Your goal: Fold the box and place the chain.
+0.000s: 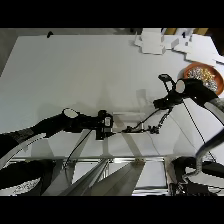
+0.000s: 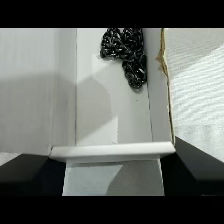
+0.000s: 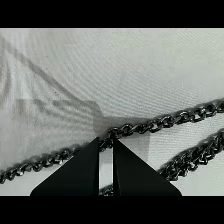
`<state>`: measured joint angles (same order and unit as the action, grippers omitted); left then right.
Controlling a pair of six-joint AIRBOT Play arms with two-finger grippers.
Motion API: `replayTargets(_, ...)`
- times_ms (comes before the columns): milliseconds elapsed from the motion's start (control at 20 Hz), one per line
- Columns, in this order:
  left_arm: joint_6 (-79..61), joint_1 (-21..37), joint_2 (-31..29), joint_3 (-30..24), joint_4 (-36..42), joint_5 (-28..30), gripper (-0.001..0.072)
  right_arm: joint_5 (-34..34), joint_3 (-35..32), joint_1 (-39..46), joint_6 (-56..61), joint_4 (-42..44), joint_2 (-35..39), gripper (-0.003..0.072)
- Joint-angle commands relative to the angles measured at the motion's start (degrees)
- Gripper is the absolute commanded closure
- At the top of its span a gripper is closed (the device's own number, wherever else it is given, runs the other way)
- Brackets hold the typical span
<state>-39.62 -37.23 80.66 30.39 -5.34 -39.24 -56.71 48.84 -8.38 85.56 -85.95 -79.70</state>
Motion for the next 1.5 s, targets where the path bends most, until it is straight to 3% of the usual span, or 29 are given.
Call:
replayTargets(0, -0.02, 0.00, -0.02, -0.02, -0.02, 0.00, 0.0698, -2.27, -0.04, -0.02, -0.07, 0.26, 0.46, 0.0667)
replayTargets(350, 0.00, 0.00, -0.02, -0.02, -0.02, -0.02, 0.0698, -9.42, -0.04, -1.07, -0.55, 0.26, 14.12, 0.0667)
replayTargets(650, -0.02, 0.00, -0.02, -0.02, -0.02, 0.00, 0.0698, -19.06, -0.04, -9.03, -1.62, 1.05, 28.68, 0.0667)
replayTargets(800, -0.02, 0.00, -0.02, -0.02, -0.02, 0.00, 0.0698, -21.84, -0.04, -12.50, -1.66, 6.23, 34.97, 0.0667)
replayTargets(1050, -0.02, 0.00, -0.02, -0.02, -0.02, 0.00, 0.0698, -20.35, -0.04, -13.81, -4.74, 23.52, 41.00, 0.0667)
replayTargets(1250, -0.02, 0.00, -0.02, -0.02, -0.02, 0.00, 0.0698, -13.40, -0.04, -13.81, -8.11, 34.42, 41.07, 0.0667)
replayTargets(1450, 0.00, 0.00, -0.02, -0.02, -0.02, 0.00, 0.0698, -10.97, -0.13, -13.84, -10.62, 42.34, 40.70, 0.0667)
